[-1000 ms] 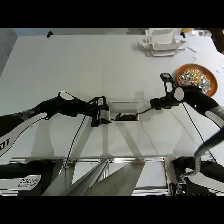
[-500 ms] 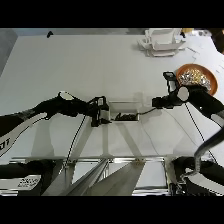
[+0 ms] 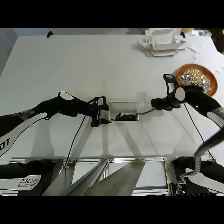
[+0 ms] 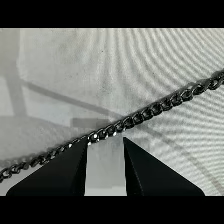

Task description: Fold the box and place the chain.

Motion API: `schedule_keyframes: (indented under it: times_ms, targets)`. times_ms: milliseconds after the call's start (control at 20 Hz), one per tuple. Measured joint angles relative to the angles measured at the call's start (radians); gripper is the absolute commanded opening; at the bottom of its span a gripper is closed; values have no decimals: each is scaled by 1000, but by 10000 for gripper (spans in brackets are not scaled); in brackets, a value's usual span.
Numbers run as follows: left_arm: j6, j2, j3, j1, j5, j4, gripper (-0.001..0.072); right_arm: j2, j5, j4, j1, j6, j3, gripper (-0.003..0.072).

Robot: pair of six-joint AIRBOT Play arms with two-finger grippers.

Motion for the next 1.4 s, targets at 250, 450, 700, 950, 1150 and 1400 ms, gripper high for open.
schedule_keyframes:
  times_ms: [250, 450, 700, 950, 1150, 1400]
  targets:
    - [0, 0, 0, 0, 0, 0, 141, -7, -25, -16, 0, 3, 0, 175]
    - [0, 0, 0, 0, 0, 0, 141, -9, -33, -21, 0, 3, 0, 158]
    - [0, 0, 0, 0, 0, 0, 141, -26, -22, -29, 0, 2, 1, 22]
    - [0, 0, 0, 0, 0, 0, 141, -29, 0, -26, -1, -60, 0, 21]
    - [0, 0, 0, 0, 0, 0, 141, 56, 55, -19, 0, -133, 0, 21]
    - [0, 0, 0, 0, 0, 0, 141, 248, 170, 126, 0, -278, -1, 21]
